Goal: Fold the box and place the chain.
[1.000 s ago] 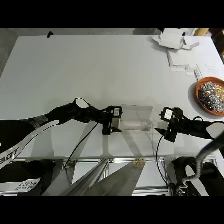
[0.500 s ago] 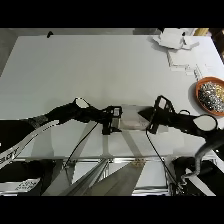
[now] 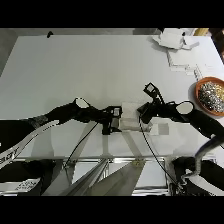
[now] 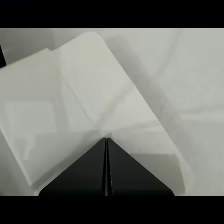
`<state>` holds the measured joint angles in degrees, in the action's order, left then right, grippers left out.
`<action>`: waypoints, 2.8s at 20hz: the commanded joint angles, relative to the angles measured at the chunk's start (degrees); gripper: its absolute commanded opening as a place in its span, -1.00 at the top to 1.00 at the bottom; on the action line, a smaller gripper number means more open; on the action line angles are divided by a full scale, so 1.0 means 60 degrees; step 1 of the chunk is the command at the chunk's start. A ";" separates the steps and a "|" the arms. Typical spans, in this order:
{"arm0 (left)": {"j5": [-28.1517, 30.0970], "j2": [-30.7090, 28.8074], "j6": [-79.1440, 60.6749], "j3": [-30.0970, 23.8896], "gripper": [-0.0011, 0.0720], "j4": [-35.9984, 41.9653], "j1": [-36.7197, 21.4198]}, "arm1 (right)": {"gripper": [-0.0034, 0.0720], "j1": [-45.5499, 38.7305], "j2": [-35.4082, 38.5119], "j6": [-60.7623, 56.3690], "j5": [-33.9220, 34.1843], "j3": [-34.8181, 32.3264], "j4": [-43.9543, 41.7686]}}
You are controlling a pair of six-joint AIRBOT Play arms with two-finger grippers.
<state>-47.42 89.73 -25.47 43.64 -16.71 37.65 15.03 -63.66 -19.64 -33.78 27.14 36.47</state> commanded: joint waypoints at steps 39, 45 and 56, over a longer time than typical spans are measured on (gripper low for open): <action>0.0007 0.0000 -0.0004 -0.0004 0.22 0.0000 -0.0007 | 0.28 -0.1832 0.1665 0.4535 -0.3202 -0.1614 0.1300; 0.0007 0.0000 -0.0004 -0.0004 0.22 0.0000 -0.0007 | 0.19 -0.1832 0.2339 0.4539 -0.3377 -0.1566 0.2612; 0.0004 0.0000 -0.0004 -0.0004 0.22 0.0000 -0.0007 | 0.21 -0.1829 0.2371 0.4845 -0.3555 -0.1570 0.1359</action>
<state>-47.46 89.78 -25.52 43.62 -16.73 37.65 4.03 -49.34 8.34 -54.83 17.72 47.55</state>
